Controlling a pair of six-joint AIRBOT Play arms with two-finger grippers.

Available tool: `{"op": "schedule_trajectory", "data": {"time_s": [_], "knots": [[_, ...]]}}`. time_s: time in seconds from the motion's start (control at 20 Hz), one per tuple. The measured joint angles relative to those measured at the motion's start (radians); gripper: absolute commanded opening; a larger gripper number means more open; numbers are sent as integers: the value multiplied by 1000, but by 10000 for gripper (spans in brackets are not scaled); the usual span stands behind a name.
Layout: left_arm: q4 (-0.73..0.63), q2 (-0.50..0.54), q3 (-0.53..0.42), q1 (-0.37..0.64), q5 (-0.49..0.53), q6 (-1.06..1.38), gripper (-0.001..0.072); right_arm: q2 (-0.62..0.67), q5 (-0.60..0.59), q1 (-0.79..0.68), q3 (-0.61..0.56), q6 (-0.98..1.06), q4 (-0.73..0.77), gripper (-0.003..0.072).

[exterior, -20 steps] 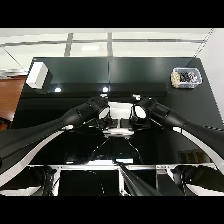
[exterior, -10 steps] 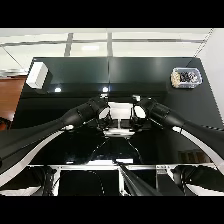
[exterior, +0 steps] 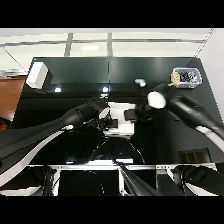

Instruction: Fold the box and place the chain.

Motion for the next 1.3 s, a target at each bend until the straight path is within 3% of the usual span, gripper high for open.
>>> {"op": "schedule_trajectory", "data": {"time_s": [0.2,0.3,0.35,0.55,0.7,0.85,1.05,1.25,1.3], "knots": [[0,0,0,0,-1,-1,32,172,8,-103,10,-81,-328,390],[0,0,0,0,-3,-1,31,206,-65,-200,-15,-97,-486,423],[0,0,0,0,-3,-1,31,212,-133,-259,-37,-100,-533,720],[0,0,0,0,-1,-1,32,107,-412,-534,-90,-85,-527,720],[0,0,0,0,1,-1,31,-91,-480,-689,34,-80,-405,720],[0,0,0,0,2,0,31,-331,-444,-770,268,-107,-282,720],[0,0,0,0,3,0,32,-592,-325,-811,550,-123,-196,616],[0,0,0,0,3,0,31,-723,-285,-835,664,-124,-169,613],[0,0,0,0,3,1,31,-739,-285,-840,676,-124,-164,584]]}}
